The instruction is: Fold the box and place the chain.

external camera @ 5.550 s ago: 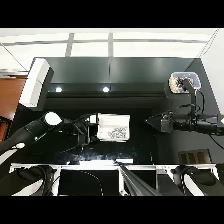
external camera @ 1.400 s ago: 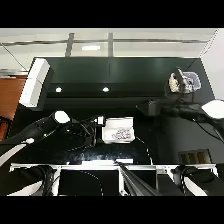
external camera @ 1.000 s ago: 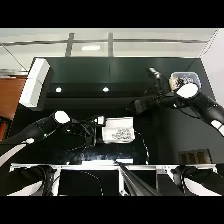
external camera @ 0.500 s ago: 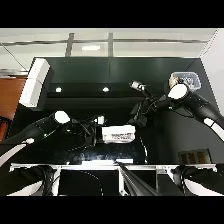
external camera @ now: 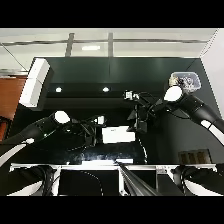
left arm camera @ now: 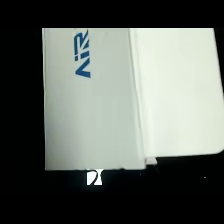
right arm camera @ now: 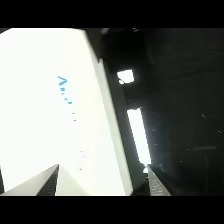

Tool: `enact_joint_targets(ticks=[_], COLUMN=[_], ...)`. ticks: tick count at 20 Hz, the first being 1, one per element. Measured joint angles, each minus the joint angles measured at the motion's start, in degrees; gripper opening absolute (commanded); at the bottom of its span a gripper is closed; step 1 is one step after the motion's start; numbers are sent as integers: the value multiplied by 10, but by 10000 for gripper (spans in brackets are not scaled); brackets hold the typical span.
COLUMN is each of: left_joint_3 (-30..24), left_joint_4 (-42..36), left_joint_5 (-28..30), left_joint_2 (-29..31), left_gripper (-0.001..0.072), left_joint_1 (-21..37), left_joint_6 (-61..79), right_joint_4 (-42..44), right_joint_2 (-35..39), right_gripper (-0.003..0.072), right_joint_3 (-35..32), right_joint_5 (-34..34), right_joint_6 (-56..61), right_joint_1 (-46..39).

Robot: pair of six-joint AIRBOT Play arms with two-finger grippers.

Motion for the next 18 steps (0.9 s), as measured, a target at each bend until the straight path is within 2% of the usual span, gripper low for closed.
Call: enact_joint_targets(ticks=[7,11,18], left_joint_3=[0,0,0], left_joint_4=[0,0,0], left_joint_5=[0,0,0], left_joint_2=[0,0,0], left_gripper=[275,276,275], left_joint_1=[0,0,0], left_joint_6=[0,0,0], right_joint_4=[-16,9,21], right_joint_2=[56,65,69], right_gripper=[617,618,616], right_joint_3=[-22,-80,-104], right_joint_5=[13,-45,-90], right_joint_6=[32,5,-22], right_joint_1=[6,15,46])
